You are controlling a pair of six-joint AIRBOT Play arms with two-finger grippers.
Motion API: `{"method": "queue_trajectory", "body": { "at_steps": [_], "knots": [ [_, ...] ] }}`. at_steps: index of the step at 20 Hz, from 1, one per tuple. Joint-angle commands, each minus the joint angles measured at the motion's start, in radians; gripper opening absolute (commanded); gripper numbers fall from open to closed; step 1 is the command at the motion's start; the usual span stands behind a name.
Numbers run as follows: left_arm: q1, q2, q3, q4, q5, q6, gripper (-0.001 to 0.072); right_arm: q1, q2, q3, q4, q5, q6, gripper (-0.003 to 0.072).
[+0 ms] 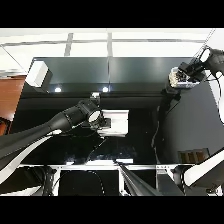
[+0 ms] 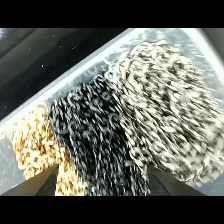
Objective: Fold the box and place the chain.
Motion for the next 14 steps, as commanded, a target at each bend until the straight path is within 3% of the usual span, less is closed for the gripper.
{"method": "queue_trajectory", "body": {
  "at_steps": [1, 5, 10, 14],
  "knots": [
    [0.000, 0.000, 0.001, 0.000, 0.000, 0.000, 0.0026, -0.010, -0.057, 0.045, 0.046, 0.011, -0.006, 0.0562],
    [0.000, 0.000, 0.001, 0.000, 0.000, 0.000, 0.0026, -0.013, -0.062, 0.046, 0.045, 0.018, -0.006, 0.0522],
    [0.000, 0.000, 0.001, 0.000, 0.000, 0.000, 0.0025, -0.013, -0.060, 0.178, -0.029, 0.169, -0.057, 0.0525],
    [0.000, 0.000, 0.001, 0.000, 0.000, 0.000, 0.0026, -0.013, -0.060, 0.238, 0.005, 0.259, -0.081, 0.0524]
  ]
}}
